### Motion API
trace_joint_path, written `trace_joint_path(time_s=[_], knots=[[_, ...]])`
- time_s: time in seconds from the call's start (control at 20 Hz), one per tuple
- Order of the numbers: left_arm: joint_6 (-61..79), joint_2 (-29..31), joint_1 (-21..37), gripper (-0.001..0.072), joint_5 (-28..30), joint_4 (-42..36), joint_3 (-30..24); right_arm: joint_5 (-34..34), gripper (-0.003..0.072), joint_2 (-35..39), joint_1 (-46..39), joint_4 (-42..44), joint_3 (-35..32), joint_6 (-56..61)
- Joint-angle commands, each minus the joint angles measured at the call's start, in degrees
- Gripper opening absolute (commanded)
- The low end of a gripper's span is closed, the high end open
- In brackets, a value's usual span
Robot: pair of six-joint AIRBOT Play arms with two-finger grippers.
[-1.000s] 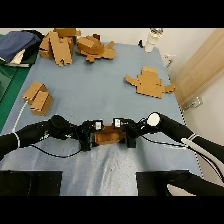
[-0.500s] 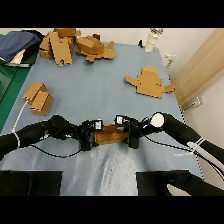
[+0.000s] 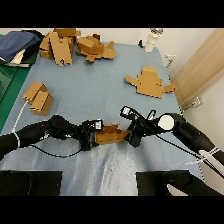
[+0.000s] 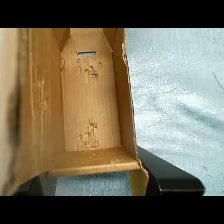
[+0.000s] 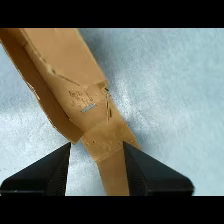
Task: Fold the box.
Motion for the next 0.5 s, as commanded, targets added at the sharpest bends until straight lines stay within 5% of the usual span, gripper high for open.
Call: trace_joint_path(time_s=[0.0,0.25,0.45], knots=[[2.2,0.0,0.1,0.0231,-1.5,0.3,0.0,0.4,0.0486,1.2,0.0,0.6,0.1,3.5],[9.2,0.1,2.8,0.0231,-13.2,0.4,0.0,0.3,0.0486,1.2,0.0,2.9,0.1,3.5],[9.2,0.1,5.0,0.0232,-14.0,0.1,0.0,0.2,0.0486,1.2,0.0,3.6,0.1,3.5]])
